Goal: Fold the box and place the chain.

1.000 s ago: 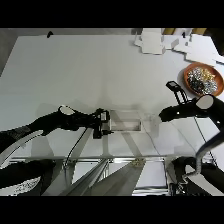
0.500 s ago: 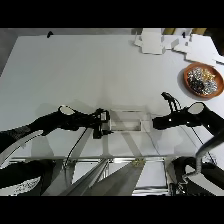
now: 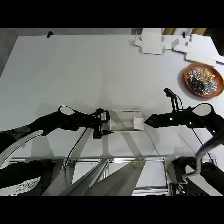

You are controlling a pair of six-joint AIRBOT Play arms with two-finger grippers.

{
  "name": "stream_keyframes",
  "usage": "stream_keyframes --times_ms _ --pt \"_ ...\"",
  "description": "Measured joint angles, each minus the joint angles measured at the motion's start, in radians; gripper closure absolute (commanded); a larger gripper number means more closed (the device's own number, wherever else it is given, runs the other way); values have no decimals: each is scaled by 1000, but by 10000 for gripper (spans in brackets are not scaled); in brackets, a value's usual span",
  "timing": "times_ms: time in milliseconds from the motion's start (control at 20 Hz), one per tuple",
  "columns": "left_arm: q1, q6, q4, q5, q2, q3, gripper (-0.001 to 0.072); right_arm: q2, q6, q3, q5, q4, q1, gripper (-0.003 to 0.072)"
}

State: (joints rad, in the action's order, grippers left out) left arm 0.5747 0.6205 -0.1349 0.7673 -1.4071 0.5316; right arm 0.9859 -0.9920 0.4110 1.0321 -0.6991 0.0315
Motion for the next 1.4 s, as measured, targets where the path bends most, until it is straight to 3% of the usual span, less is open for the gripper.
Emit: stream_keyframes --times_ms 550,600,650,850,1050,1400 --pt "0 0 0 0 0 0 454 -16 -3 0 27 26 66 402" --pt "0 0 0 0 0 0 454 -16 -4 0 26 31 68 392" --pt "0 0 0 0 0 0 454 -17 -9 -1 23 35 72 331" --pt "0 0 0 0 0 0 454 -18 -110 7 -58 24 159 320" --pt "0 0 0 0 0 0 454 -11 -387 58 -134 -184 299 320" --pt "0 0 1 0 0 0 454 58 -825 180 -151 -516 480 326"
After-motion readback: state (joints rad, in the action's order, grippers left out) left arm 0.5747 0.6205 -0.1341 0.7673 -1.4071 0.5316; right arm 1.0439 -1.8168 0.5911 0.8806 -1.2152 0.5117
